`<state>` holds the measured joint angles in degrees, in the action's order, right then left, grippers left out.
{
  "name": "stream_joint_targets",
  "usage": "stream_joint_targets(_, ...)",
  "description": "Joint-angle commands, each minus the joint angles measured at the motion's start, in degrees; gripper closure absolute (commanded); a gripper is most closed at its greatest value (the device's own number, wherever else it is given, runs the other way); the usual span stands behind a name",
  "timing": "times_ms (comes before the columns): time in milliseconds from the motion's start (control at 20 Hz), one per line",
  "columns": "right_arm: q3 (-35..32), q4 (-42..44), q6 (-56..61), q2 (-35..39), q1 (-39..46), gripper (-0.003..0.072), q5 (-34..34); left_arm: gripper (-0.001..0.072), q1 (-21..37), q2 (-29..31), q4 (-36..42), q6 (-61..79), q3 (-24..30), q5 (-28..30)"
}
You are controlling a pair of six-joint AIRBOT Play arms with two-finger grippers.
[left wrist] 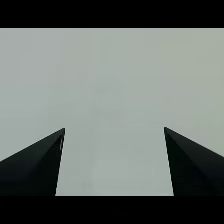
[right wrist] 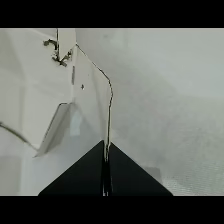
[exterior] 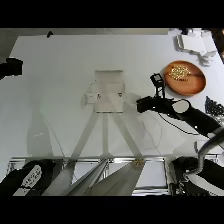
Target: Fold the box and place the chain.
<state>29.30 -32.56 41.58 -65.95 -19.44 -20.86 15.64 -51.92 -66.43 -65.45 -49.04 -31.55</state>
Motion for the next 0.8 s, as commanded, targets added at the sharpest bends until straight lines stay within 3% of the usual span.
stream_joint_targets(0, -0.1, 2.2, 0.2, -2.4, -0.6, 0.0676, 2.9, 0.0016, 0.0, 0.0, 0.1, 0.0, 0.0, 0.0)
stream_joint_targets(350, -0.1, 2.2, -0.2, -2.4, -0.6, 0.0675, 1.8, 0.0016, -3.0, -2.1, 3.7, -4.1, -0.1, -4.3)
stream_joint_targets(500, -0.1, 2.2, -0.5, -2.4, -0.6, 0.0675, 2.1, 0.0016, -6.8, -6.6, 14.7, 1.5, -1.4, -6.9)
stream_joint_targets(600, -0.1, 2.2, -1.0, -2.4, -0.6, 0.0675, 2.0, 0.0017, -9.1, -11.9, 20.9, 6.5, -4.9, -13.0)
stream_joint_targets(750, -0.1, 2.2, -1.1, -2.4, -0.6, 0.0675, 0.7, 0.0018, -12.0, -24.9, 22.5, 7.4, -16.2, -28.9)
